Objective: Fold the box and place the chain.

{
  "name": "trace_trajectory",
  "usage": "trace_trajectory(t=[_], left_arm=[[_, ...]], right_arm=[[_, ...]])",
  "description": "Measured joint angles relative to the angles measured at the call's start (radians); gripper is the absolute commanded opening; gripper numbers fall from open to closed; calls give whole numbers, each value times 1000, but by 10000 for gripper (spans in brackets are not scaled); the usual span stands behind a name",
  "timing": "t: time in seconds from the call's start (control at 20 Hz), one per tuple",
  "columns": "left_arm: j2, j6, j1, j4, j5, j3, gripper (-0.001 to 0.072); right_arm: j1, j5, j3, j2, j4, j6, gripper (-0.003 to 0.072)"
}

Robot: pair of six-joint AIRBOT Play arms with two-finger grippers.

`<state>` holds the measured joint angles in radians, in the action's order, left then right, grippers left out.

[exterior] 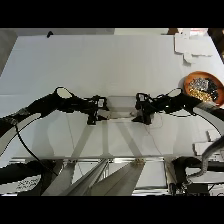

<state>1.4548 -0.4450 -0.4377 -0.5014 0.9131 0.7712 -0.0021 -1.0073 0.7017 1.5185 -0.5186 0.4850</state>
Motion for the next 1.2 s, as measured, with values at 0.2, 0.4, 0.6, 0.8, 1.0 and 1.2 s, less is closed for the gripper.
trace_trajectory(t=[0.2,0.4,0.6,0.8,1.0,1.2], left_arm=[[0,3,0,2,1,0,135],[-6,3,0,6,1,0,27],[-64,26,9,4,-1,0,9],[-184,119,69,-15,-2,0,9],[-315,383,183,-131,29,0,9],[-360,837,285,-302,58,-6,6]], right_arm=[[0,3,0,0,3,-2,431],[0,3,0,0,4,-3,431],[0,2,0,0,3,-2,431],[0,2,0,0,3,-2,431],[0,2,0,0,2,-2,431],[0,1,0,0,2,-2,431]])
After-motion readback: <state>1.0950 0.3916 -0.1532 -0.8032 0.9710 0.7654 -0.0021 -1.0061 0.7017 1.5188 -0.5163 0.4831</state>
